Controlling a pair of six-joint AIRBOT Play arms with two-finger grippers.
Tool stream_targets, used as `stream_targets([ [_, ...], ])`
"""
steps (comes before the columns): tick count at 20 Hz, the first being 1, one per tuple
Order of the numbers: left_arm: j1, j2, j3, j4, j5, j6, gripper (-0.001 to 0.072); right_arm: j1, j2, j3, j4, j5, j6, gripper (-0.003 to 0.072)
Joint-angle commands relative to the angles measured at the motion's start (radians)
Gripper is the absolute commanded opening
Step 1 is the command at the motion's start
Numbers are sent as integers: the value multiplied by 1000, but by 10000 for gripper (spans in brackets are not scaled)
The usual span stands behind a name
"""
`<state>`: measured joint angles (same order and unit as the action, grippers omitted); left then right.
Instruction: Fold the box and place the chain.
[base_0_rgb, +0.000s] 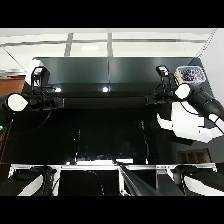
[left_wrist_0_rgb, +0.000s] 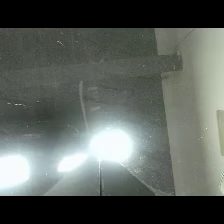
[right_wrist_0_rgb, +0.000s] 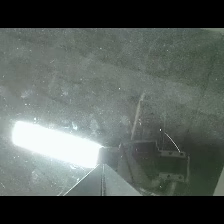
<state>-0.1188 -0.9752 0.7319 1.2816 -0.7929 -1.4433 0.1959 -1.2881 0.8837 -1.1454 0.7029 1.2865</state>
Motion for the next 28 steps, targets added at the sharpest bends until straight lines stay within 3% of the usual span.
stream_targets([
  [1,1,1,0,0,0,0,29,-1,-1,1,0,0,0,15],
  [12,1,1,0,0,0,0,29,-1,-1,1,2,-1,1,15],
  [14,1,1,0,0,0,0,29,0,-1,1,84,-45,1,15],
  [17,1,1,0,0,1,0,29,0,-1,1,333,-42,1,15],
  [19,1,1,0,-2,40,0,30,0,-1,1,383,-97,0,16],
  [20,1,1,0,-4,58,0,29,-4,-1,1,382,-133,0,165],
  [21,1,1,0,-10,59,-1,29,-12,-1,2,382,-146,0,710],
  [23,2,-2,0,-9,67,-1,45,-65,0,35,315,-97,-3,720],
  [24,2,-3,0,-9,58,-1,232,-119,0,72,261,-35,34,720],
  [25,1,-5,0,-9,45,-1,577,-186,0,116,191,41,89,720],
  [26,1,-7,0,-10,27,-1,706,-270,0,171,94,140,151,720],
  [28,1,-8,0,-6,-10,0,706,-458,0,264,-95,348,237,720],
])
